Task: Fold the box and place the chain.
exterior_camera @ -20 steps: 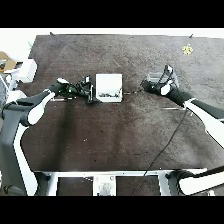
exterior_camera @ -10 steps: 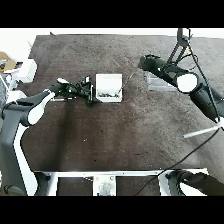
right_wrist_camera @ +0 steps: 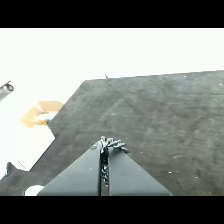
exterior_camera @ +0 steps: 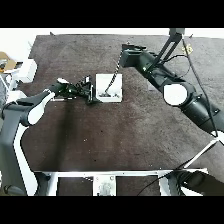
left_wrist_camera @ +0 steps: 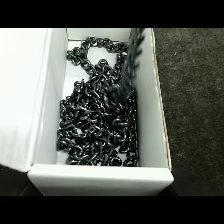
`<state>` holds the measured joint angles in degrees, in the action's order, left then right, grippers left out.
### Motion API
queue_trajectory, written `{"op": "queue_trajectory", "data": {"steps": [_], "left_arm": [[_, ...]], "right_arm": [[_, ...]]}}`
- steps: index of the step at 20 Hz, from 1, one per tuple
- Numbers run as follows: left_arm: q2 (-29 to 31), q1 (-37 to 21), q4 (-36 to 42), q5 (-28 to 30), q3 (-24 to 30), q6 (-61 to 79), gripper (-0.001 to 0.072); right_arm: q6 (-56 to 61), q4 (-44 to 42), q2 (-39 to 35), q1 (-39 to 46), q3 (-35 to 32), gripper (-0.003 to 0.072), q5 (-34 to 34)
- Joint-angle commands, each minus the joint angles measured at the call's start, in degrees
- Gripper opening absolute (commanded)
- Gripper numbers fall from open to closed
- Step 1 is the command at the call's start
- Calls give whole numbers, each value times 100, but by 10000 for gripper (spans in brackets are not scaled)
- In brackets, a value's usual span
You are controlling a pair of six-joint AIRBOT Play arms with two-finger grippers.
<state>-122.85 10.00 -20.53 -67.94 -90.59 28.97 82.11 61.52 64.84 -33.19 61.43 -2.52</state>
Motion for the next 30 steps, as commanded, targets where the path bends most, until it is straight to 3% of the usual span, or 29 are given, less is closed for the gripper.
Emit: {"op": "queue_trajectory", "data": {"steps": [1,4,5,6,7,11,13,16,18,20,22,24,25,30], "left_arm": [[4,-4,0,0,-7,0,293],[4,-4,-2,0,-7,0,292],[4,-4,-2,0,-7,0,292],[4,-4,0,0,-7,0,292],[4,-7,-2,0,-7,0,292],[4,-4,-2,2,-7,0,292],[4,-4,-2,0,-7,0,292],[4,-4,0,0,-7,0,292],[4,-4,0,-2,-7,0,292],[4,-7,-2,2,-7,0,292],[4,-4,0,0,-7,-2,292],[4,-7,0,0,-7,0,292],[4,-4,-2,2,-7,0,292],[4,-4,-2,0,-7,0,292]], "right_arm": [[17,13,339,-236,11,2,-219],[15,15,857,-278,11,3,46],[11,17,946,-203,11,68,455],[-4,127,960,-61,11,291,986],[-7,205,927,85,13,342,1344],[-9,807,509,772,146,333,1845],[-17,990,479,1067,422,295,2319],[-234,1027,581,1412,476,295,2844],[-695,955,822,1635,507,198,2935],[-1867,289,1353,1891,988,196,3587],[-3499,-927,2055,2168,1685,196,4468],[-4621,-2024,2664,2459,2205,193,4905],[-4885,-2450,2968,2623,2457,126,5152],[-5685,-4017,4343,3202,3532,127,6373]]}}
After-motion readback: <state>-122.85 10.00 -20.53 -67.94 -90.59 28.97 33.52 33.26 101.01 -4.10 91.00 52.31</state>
